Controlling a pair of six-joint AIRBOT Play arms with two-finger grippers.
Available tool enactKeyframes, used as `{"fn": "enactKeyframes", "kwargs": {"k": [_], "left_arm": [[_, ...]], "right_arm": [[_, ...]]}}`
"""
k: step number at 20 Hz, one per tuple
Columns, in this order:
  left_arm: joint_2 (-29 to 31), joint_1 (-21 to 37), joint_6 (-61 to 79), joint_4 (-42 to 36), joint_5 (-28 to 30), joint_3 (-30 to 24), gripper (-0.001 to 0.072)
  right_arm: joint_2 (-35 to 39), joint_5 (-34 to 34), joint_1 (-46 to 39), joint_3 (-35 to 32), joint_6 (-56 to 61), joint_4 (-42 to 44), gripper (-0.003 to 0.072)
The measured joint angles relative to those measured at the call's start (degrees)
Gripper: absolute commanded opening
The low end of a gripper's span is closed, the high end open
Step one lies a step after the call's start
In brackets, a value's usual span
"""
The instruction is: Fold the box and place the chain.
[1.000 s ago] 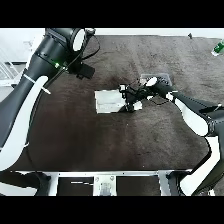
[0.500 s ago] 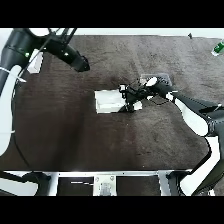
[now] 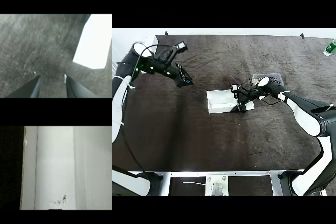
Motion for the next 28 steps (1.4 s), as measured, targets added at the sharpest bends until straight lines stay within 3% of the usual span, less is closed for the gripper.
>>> {"fn": "enactKeyframes", "kwargs": {"k": [4, 5, 13, 14, 15, 20, 22, 28], "left_arm": [[-0.8, 0.7, 5.7, -3.1, 0.9, -2.7, 0.0362], [-1.5, 1.1, 8.7, -3.8, 1.2, -3.4, 0.0422], [-13.5, 1.3, 25.9, -10.2, -0.6, -2.1, 0.0429], [-14.3, 1.0, 26.8, -10.8, -1.4, -1.9, 0.0518], [-14.8, 0.9, 27.9, -11.7, -2.6, -1.8, 0.0665], [-15.9, 0.5, 31.7, -12.4, -7.8, -1.7, 0.0671], [-16.1, 0.6, 32.3, -12.0, -9.1, -1.8, 0.0720], [-16.0, -2.2, 32.1, -11.6, -13.0, -1.9, 0.0719]], "right_arm": [[0.0, 0.0, 0.0, 0.0, 0.0, 0.0, 0.0495], [0.0, 0.0, 0.0, 0.0, 0.0, 0.0, 0.0495], [0.0, 0.0, 0.0, 0.0, 0.0, 0.0, 0.0495], [0.0, 0.0, 0.0, 0.0, 0.0, 0.0, 0.0495], [0.0, 0.0, 0.0, 0.0, 0.0, 0.0, 0.0495], [0.0, 0.0, 0.0, 0.0, 0.0, 0.0, 0.0495], [0.0, 0.0, 0.0, 0.0, 0.0, 0.0, 0.0495], [0.0, 0.0, 0.0, 0.0, 0.0, 0.0, 0.0495]]}}
